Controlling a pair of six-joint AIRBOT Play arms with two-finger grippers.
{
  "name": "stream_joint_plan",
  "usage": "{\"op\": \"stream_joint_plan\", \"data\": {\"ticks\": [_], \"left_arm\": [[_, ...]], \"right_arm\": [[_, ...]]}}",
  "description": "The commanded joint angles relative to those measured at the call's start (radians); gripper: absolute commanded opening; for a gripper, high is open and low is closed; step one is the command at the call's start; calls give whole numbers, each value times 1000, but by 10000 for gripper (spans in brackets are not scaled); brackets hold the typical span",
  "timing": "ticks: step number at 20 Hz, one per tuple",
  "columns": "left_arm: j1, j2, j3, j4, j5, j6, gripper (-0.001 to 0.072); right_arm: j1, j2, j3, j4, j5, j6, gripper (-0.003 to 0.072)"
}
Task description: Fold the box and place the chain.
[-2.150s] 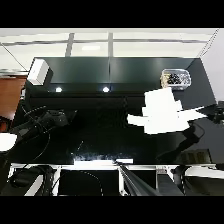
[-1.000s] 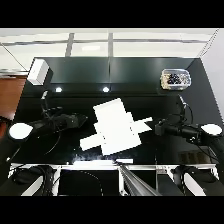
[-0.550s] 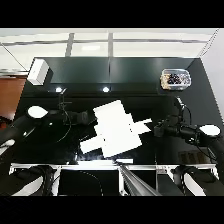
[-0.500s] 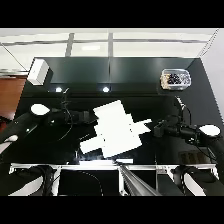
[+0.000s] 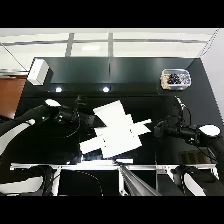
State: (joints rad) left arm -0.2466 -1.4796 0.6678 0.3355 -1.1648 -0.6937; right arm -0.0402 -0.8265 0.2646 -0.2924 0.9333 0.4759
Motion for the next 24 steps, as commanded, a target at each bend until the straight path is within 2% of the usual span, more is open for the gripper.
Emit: {"op": "stream_joint_plan", "data": {"ticks": [1, 7, 12, 13, 15, 17, 19, 21, 24], "left_arm": [[1, -72, 8, -15, -113, 136, 578], [1, -132, 9, -32, -122, 197, 394], [-2, -160, 34, -42, -128, 201, 391], [-7, -168, 45, -41, -131, 201, 326], [-27, -178, 64, -36, -135, 201, 143], [-40, -179, 86, 4, -159, 201, 25], [-38, -179, 108, 43, -197, 198, 24], [-34, -177, 123, 49, -209, 192, 23], [-34, -167, 152, 50, -208, 193, 21]], "right_arm": [[1, 1, 0, 0, 1, 3, 12], [1, 1, 0, -33, 1, 30, 12], [1, 1, 0, -64, 2, 56, 12], [1, 1, 0, -64, 2, 57, 12], [1, 1, 0, -64, 5, 61, 12], [1, 1, 1, -63, 6, 71, 31], [-1, 1, 26, -84, 13, 117, 622], [-36, 1, 103, -177, 94, 150, 632], [-142, 1, 286, -398, 243, 221, 632]]}}
